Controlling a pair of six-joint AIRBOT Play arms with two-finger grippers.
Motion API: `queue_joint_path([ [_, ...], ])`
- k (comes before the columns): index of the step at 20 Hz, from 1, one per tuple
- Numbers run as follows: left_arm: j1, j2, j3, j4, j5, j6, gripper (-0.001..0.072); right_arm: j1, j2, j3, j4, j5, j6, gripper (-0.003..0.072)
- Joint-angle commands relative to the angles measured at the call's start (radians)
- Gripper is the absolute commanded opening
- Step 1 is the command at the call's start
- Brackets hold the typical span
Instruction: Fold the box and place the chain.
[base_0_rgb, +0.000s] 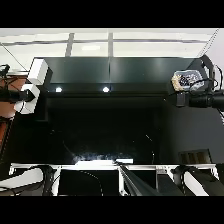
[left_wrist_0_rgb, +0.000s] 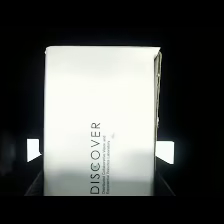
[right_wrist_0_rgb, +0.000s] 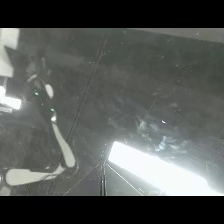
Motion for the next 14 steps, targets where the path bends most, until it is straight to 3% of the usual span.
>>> queue_joint_path([
  [1, -0.008, -0.103, 0.076, 0.011, 0.091, 0.051, 0.0304, 0.000, 0.000, 0.000, -0.001, -0.022, 0.011, 0.0012],
  [6, -0.028, -0.193, 0.137, -0.031, 0.140, 0.050, 0.0307, 0.000, -0.001, 0.000, -0.002, -0.024, 0.021, 0.0012],
  [7, -0.028, -0.206, 0.140, -0.077, 0.149, 0.050, 0.0375, 0.000, -0.001, 0.000, -0.002, -0.032, 0.021, 0.0012],
  [8, -0.029, -0.211, 0.140, -0.087, 0.164, 0.050, 0.0611, 0.000, -0.001, 0.000, -0.002, -0.041, 0.021, 0.0012],
  [9, -0.029, -0.208, 0.142, -0.084, 0.165, 0.050, 0.0714, 0.000, -0.001, 0.000, -0.002, -0.046, 0.021, 0.0012],
  [11, -0.028, -0.174, 0.164, -0.014, 0.107, 0.045, 0.0715, 0.000, -0.001, 0.000, -0.002, -0.041, 0.021, 0.0012],
  [13, -0.028, -0.117, 0.206, 0.113, -0.014, -0.050, 0.0715, 0.000, -0.001, 0.000, -0.001, -0.021, 0.032, 0.0012],
  [14, -0.028, -0.083, 0.228, 0.169, -0.074, -0.127, 0.0715, 0.000, -0.001, 0.001, 0.003, -0.011, 0.130, 0.0012],
])
